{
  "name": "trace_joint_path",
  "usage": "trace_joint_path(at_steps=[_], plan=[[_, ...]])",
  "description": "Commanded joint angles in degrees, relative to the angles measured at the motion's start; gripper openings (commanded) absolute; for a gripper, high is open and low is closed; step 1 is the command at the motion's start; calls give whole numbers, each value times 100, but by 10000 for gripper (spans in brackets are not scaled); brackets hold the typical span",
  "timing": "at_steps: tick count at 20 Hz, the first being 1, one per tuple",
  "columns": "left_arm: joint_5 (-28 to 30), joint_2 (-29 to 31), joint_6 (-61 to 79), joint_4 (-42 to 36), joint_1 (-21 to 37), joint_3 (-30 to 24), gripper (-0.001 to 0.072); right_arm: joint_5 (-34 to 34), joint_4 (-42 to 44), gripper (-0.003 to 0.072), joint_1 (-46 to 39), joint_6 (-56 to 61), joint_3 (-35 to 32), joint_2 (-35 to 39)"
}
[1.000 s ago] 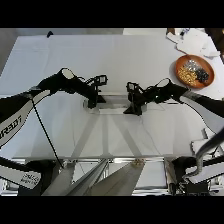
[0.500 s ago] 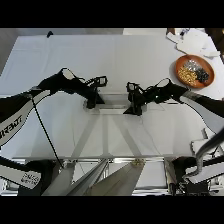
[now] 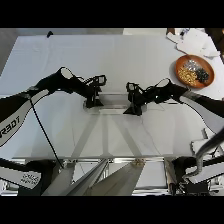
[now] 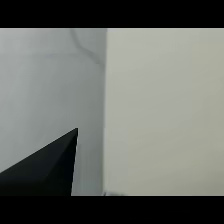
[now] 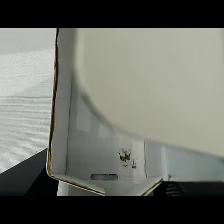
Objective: Fold the box and place the chain.
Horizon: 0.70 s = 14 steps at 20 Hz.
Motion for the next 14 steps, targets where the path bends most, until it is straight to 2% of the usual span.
trace_joint_path(at_steps=[1,4,7,11,14], plan=[[-267,315,-4,831,105,2,512,-2,0,457,4,0,2,-2],[-557,737,-4,1556,221,2,512,-2,2,457,4,0,2,-2],[-1010,1113,-195,1742,363,2,512,0,0,457,4,0,2,-2],[-2256,1445,-1156,1397,658,0,512,0,0,457,4,0,2,-2],[-3005,1519,-2098,400,968,0,512,0,2,457,4,0,2,-2]])
